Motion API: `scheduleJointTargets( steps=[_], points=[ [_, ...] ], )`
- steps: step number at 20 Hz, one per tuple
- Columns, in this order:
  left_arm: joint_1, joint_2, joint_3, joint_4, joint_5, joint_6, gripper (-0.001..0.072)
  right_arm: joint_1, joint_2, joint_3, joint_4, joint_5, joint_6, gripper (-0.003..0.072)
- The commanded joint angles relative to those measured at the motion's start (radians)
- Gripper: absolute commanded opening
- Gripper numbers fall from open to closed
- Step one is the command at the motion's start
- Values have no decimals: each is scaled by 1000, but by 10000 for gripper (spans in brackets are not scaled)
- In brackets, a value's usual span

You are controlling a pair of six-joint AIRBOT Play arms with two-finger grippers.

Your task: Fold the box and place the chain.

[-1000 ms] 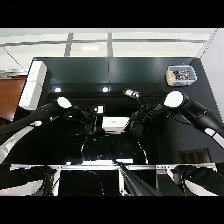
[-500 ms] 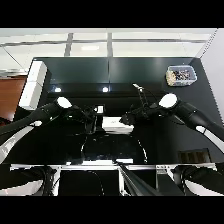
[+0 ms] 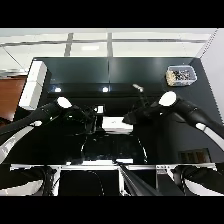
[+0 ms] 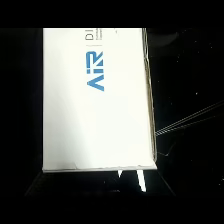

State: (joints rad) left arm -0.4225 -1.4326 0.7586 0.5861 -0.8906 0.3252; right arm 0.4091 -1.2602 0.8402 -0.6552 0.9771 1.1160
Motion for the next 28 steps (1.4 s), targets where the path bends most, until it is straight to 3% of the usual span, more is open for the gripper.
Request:
scheduleJointTargets(
  steps=[1,2,3,4,8,11,14,18,22,28],
  points=[
    [1,2,0,1,-3,-16,411,-74,129,71,-10,126,2,23],
    [2,8,0,1,-3,-48,411,-116,186,82,-29,146,2,24],
    [5,21,0,13,-5,-81,495,-167,250,81,-57,161,5,24],
    [6,41,0,30,-11,-105,720,-220,308,81,-109,186,25,24],
    [6,187,16,108,-75,-213,714,-364,431,80,-344,297,138,23],
    [-32,232,26,7,-38,-222,714,-382,434,66,-370,288,145,24],
    [-134,148,71,-52,106,-259,712,-363,434,34,-373,233,145,24],
    [-250,-36,230,-27,100,-431,712,-363,433,13,-375,208,145,24],
    [-269,-122,333,130,-27,-632,712,-363,434,11,-378,207,145,24],
    [-273,-124,385,296,-147,-745,712,-363,433,11,-397,204,145,24]
  ],
)
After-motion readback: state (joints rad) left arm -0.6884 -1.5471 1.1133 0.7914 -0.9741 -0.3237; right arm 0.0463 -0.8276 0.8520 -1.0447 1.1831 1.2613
